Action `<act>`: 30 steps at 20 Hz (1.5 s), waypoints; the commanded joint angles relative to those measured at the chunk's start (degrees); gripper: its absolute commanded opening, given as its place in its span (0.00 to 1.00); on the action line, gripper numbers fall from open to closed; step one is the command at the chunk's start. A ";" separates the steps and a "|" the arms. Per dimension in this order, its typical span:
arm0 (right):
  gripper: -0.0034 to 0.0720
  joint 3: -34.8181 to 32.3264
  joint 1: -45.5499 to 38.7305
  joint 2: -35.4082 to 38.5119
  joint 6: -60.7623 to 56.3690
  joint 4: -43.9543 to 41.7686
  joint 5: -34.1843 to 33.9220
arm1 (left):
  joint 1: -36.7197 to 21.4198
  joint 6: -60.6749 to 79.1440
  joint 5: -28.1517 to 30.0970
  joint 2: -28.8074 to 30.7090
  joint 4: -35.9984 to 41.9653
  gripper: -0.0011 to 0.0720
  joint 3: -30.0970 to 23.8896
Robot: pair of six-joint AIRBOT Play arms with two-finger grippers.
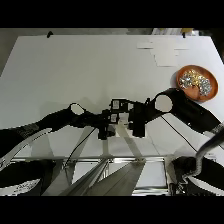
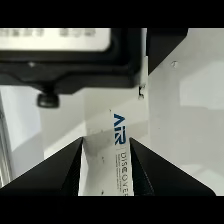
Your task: Fold the box and place the chain.
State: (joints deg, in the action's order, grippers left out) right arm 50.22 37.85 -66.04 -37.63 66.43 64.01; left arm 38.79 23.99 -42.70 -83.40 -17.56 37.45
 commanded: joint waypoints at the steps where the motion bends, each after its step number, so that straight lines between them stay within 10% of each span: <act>1: 0.49 -0.07 2.64 0.31 0.20 2.40 -0.57 | 0.00 0.02 0.00 0.00 -0.02 0.30 0.04; 10: 0.49 -0.07 4.94 0.61 0.13 7.28 -3.19 | 0.00 0.02 0.00 0.02 -0.02 0.30 0.04; 21: 0.10 -0.07 4.94 0.61 -0.02 6.80 -1.18 | 0.00 0.02 0.00 0.00 -0.02 0.30 0.04; 30: 0.28 -1.01 4.94 0.61 0.00 4.02 0.35 | 0.00 0.02 0.00 0.02 -0.02 0.30 0.04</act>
State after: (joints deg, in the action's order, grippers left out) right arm 49.54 42.74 -65.45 -37.60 72.03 63.72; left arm 38.81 24.05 -42.87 -83.42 -17.58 37.45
